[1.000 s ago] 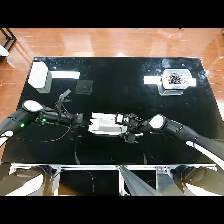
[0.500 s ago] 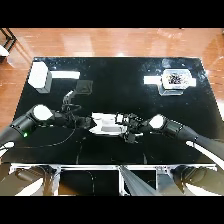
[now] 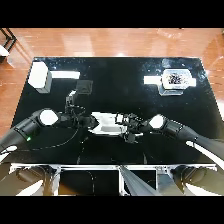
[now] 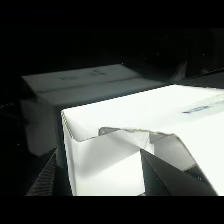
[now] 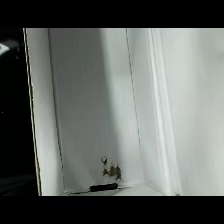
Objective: Fold the box and place the chain.
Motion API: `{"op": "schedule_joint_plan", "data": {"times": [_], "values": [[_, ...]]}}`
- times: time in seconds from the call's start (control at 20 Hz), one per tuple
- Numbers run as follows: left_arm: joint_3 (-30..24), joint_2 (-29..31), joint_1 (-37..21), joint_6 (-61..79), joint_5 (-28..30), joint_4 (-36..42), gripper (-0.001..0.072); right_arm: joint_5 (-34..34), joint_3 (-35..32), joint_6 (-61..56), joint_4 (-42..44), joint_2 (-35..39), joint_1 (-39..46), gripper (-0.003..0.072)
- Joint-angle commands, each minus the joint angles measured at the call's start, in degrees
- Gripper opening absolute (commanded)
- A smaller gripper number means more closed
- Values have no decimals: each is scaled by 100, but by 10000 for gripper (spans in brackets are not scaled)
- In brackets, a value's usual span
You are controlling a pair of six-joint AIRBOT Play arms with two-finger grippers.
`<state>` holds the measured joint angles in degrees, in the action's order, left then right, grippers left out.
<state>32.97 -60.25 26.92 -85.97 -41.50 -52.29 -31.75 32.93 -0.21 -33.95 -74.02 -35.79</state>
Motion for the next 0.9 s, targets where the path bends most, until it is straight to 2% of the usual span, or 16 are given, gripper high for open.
{"op": "schedule_joint_plan", "data": {"times": [0.0, 0.2, 0.85], "values": [[2, -15, 142, -90, 61, -70, 619, -2, 0, -2, 2, -4, -7, 406], [2, -17, 345, -352, 105, -317, 619, -4, 0, -2, 2, -4, -7, 407], [2, -17, 492, -501, 308, -479, 619, -2, 0, -2, 2, -4, -7, 407]]}}
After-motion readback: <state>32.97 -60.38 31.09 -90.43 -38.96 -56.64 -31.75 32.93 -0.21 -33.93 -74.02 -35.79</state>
